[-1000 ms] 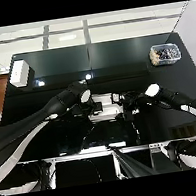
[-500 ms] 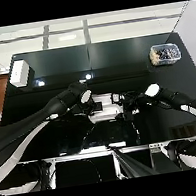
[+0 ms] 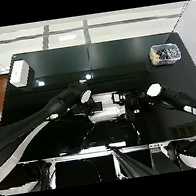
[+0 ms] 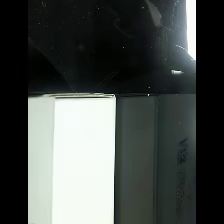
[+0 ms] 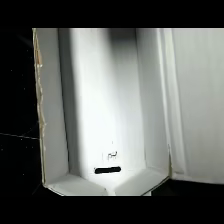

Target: Fold the box and place the chain.

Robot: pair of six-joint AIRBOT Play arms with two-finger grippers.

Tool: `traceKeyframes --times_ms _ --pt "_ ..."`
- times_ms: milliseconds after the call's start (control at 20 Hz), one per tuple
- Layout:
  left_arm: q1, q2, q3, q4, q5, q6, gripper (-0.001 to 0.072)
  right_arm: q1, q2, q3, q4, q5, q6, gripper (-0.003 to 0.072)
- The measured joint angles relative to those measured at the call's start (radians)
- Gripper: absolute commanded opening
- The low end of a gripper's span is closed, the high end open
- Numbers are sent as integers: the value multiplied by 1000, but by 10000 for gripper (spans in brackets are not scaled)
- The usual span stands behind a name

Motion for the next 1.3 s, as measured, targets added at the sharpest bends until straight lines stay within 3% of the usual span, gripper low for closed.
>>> traceKeyframes --times_ms 300,400,450,500,550,850,1100,1150,1200,1250,1300 --pt "0 0 0 2 -7 1 26 -14 81 0 -135 18 51 709" --pt "0 0 0 2 -7 1 25 -16 89 0 -148 0 50 428" --pt "0 0 0 2 -7 1 26 -16 91 0 -146 -5 39 402" --pt "0 0 0 2 -8 2 26 -16 92 0 -141 -6 25 284" --pt "0 0 0 2 -8 2 26 -16 94 0 -129 -4 12 240" --pt "0 0 0 4 -11 5 26 10 70 0 34 6 -56 241" --pt "0 0 0 5 -8 5 26 60 33 0 200 -56 -85 240" --pt "0 0 0 5 -6 4 25 63 31 0 212 -64 -85 138" --pt "0 0 0 3 -6 4 26 64 28 0 220 -71 -84 171" --pt "0 0 0 3 -5 3 25 64 27 0 224 -75 -75 393" --pt "0 0 0 3 -3 2 25 63 26 0 224 -79 -58 333"
